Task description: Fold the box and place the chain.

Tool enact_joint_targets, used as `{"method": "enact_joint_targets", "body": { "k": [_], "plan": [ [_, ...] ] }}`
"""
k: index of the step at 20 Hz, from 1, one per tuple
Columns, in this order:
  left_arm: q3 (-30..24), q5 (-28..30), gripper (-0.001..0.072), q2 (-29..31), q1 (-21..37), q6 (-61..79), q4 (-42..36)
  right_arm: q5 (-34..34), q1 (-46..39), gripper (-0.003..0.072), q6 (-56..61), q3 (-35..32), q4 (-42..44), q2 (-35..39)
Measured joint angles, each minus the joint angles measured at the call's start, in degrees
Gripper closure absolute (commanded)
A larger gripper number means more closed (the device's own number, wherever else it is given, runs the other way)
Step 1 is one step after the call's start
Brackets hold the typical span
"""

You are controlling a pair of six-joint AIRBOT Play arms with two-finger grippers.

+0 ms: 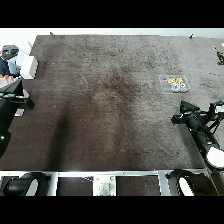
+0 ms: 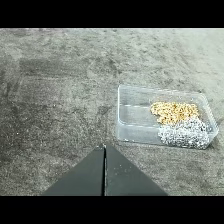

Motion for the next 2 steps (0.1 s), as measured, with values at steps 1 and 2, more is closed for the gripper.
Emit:
{"method": "enact_joint_targets", "body": {
  "k": [1,2],
  "plan": [
    [-0.1,0.0,0.0698,-0.2,-0.2,0.0,0.0,0.0,0.0,0.0678,0.0,0.0,0.0,0.0],
    [-0.2,-0.3,0.0698,-0.4,-0.3,0.0,0.0,0.0,0.0,0.0678,0.0,0.0,0.0,0.0]
  ]
}}
